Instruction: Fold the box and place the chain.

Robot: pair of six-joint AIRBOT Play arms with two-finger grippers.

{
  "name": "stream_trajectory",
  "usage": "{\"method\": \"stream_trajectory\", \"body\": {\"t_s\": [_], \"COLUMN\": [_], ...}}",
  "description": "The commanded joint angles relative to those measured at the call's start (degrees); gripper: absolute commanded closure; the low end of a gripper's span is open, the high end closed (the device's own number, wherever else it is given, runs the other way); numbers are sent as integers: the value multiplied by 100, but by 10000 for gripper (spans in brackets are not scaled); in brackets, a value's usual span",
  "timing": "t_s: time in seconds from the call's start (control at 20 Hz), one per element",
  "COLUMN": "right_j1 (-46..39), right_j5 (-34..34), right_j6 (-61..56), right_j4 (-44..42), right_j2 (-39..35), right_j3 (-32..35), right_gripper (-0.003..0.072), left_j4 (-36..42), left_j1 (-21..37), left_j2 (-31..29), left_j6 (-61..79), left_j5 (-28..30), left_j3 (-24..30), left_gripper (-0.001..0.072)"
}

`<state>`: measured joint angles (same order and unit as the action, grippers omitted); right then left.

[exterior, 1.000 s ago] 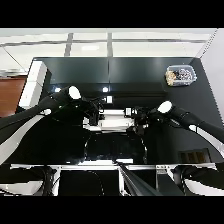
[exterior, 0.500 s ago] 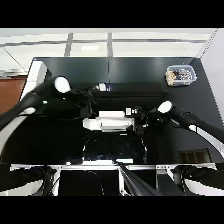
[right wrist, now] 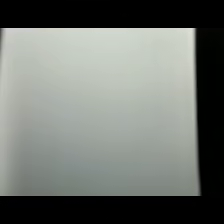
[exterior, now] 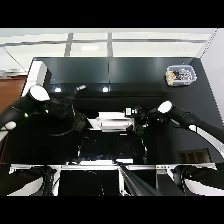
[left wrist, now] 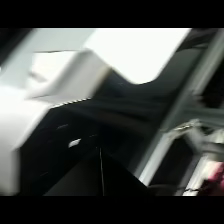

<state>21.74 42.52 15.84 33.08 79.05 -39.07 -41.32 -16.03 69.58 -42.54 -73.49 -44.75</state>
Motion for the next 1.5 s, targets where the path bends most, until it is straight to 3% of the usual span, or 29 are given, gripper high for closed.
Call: {"method": "stream_trajectory", "body": {"t_s": [0.0, 0.15, 0.25, 0.55, 0.7, 0.8, 1.05, 1.2, 1.25, 1.45], "right_j1": [7, 7, 7, 7, 7, 7, 7, 4, 4, 4], "right_j5": [-35, -42, -57, -52, -50, -31, -37, -39, -39, -39], "right_j6": [-44, -61, -138, -151, -153, -149, -170, -168, -168, -168], "right_j4": [-4, -4, -4, 13, 11, 17, 15, 15, 13, 13], "right_j2": [4, 4, 4, 4, 4, 4, 4, 4, 4, 4], "right_j3": [2, 2, 2, 2, 2, 2, 2, 2, 2, 2], "right_gripper": [387, 387, 387, 386, 387, 667, 662, 662, 662, 662], "left_j4": [2175, 3499, 4170, 3506, 3128, 3130, 3101, 2385, 1897, 1180], "left_j1": [-439, -693, -662, -619, -645, -654, -616, -575, -577, -516], "left_j2": [0, 151, 186, 273, 483, 682, 772, 758, 680, -275], "left_j6": [914, 1749, 2354, 2437, 2380, 2194, 2090, 2085, 2085, 2087], "left_j5": [1091, 2253, 2680, 4052, 4022, 4011, 3816, 3303, 3005, 3036], "left_j3": [868, 890, 890, 890, 890, 887, 820, 538, 330, 11], "left_gripper": [681, 681, 679, 680, 681, 680, 680, 682, 683, 683]}}
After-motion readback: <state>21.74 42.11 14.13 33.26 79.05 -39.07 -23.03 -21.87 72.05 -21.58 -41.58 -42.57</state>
